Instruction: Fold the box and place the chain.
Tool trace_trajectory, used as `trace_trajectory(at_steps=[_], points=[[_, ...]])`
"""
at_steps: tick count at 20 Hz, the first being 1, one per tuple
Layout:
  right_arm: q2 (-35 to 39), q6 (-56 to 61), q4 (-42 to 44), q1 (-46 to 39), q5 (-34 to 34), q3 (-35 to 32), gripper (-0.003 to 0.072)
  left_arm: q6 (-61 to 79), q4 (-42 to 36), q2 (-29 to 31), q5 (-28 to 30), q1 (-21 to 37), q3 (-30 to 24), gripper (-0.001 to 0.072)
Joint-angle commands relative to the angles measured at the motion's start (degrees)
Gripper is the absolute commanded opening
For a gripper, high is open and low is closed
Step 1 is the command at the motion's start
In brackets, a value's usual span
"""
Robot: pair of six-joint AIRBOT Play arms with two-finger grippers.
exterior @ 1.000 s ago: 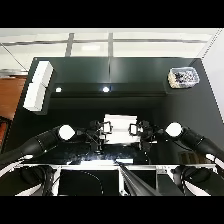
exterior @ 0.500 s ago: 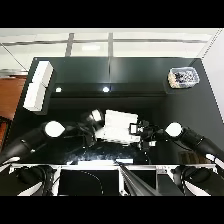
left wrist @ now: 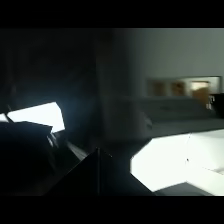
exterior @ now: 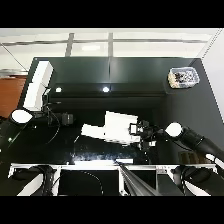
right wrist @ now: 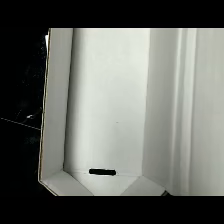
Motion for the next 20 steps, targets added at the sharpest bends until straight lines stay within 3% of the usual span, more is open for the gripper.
trace_trajectory(at_steps=[1,6,16,17,20], points=[[0.0,0.0,0.0,0.0,0.0,0.0,0.0523,-7.3,0.5,-5.8,-8.3,3.2,-0.1,0.0028],[0.0,0.0,0.0,0.0,0.0,0.0,0.0523,-7.3,0.1,-13.2,-7.2,-0.1,0.0,0.0028],[0.0,0.0,0.0,0.0,0.0,0.0,0.0518,-7.3,-1.0,-14.4,-6.6,-5.2,0.1,0.0028],[0.0,0.0,0.0,0.0,0.2,0.0,0.0384,-7.3,-1.1,-14.4,-6.6,-5.2,0.1,0.0028],[0.0,0.0,0.0,0.0,0.2,0.0,0.0369,-7.3,-1.1,-14.4,-6.7,-5.2,0.1,0.0028]])
